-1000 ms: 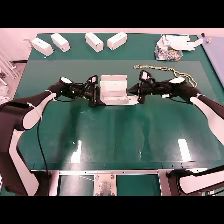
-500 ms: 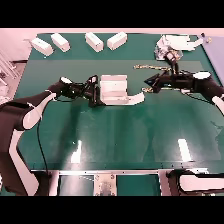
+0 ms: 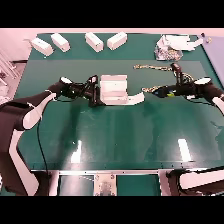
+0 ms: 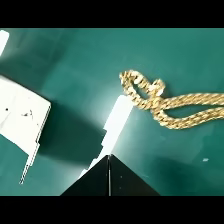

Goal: Fold the box and place the chain.

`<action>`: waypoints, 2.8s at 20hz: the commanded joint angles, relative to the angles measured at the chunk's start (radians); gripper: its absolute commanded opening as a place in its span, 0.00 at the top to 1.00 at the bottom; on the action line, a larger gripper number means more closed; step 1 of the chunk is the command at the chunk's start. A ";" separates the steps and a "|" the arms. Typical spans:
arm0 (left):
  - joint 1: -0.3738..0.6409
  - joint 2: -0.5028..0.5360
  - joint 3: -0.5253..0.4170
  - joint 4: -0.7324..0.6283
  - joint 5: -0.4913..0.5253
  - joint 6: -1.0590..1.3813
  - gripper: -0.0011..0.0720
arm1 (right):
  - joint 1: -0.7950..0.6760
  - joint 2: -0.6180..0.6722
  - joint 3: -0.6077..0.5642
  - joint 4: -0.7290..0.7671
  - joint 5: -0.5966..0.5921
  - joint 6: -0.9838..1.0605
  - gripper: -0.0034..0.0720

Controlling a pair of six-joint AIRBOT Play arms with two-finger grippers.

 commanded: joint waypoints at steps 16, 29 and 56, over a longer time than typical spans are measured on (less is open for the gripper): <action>0.000 0.000 0.000 0.000 0.002 0.000 0.48 | 0.279 -0.100 0.177 0.014 0.145 0.144 0.94; 0.000 0.000 0.000 0.000 0.002 0.000 0.48 | 0.281 -0.097 0.187 0.027 0.171 0.153 0.62; 0.000 0.000 0.000 0.000 -0.013 0.000 0.48 | 0.417 -0.098 0.188 -0.223 -0.037 0.440 0.34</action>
